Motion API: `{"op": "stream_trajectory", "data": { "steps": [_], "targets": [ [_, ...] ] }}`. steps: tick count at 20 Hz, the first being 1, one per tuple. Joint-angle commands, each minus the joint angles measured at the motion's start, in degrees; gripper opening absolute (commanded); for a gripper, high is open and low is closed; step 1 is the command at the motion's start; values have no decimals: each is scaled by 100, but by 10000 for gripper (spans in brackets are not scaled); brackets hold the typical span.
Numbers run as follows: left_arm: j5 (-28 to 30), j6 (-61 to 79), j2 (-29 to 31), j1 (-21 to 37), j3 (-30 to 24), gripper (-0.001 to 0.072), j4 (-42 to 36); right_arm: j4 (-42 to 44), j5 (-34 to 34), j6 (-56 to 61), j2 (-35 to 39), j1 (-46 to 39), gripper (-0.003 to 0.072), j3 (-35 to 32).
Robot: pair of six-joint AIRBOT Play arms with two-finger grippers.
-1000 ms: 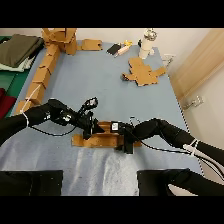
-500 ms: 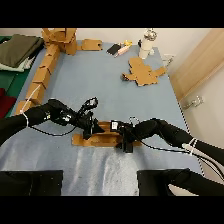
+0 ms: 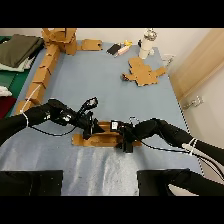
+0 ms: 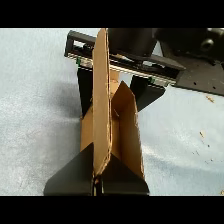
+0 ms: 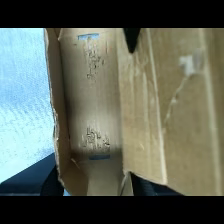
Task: Fold the box.
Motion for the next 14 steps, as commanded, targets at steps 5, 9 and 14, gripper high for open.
{"op": "stream_trajectory", "data": {
  "steps": [5, 9, 14],
  "targets": [
    [17, 7, -2, 0, 4, 10, -9, -7, -11, 2, -4, 4, 487, -4],
    [284, 0, -2, 0, 4, 10, -424, -7, -9, 2, -4, 4, 487, -4],
    [254, 0, -4, 0, 4, 10, -422, -7, -9, 2, -4, 4, 487, -4]
  ]
}}
